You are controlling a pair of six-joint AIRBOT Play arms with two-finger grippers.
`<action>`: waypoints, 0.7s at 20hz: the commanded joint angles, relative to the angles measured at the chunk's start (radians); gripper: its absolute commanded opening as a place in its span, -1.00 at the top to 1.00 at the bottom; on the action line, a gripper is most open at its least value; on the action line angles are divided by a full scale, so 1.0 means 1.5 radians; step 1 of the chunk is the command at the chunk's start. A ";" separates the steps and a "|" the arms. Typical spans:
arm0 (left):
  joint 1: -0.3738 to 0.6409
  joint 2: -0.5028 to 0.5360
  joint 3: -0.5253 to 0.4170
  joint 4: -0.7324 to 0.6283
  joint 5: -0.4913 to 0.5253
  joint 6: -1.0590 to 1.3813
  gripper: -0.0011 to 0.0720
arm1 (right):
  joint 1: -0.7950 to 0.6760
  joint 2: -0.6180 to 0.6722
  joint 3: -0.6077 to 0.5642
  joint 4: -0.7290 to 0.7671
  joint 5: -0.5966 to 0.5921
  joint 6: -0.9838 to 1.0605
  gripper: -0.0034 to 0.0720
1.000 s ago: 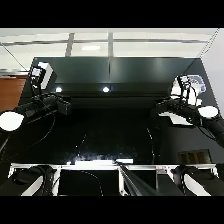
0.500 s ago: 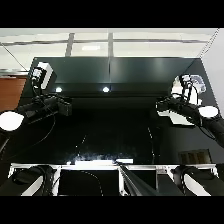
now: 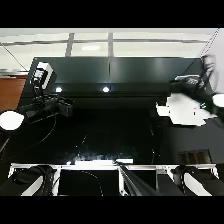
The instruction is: Fold the box and place the chain.
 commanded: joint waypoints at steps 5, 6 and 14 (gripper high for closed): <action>0.000 -0.004 0.000 0.000 0.001 0.001 0.90 | -0.375 -0.092 0.196 -0.375 0.172 0.367 -0.89; 0.000 -0.004 0.000 0.000 0.000 0.001 0.90 | -0.417 -0.118 0.199 -0.387 0.251 0.367 -0.89; 0.000 -0.004 0.000 0.000 0.000 0.001 0.90 | -0.532 -0.302 0.263 -0.347 0.554 0.225 -0.89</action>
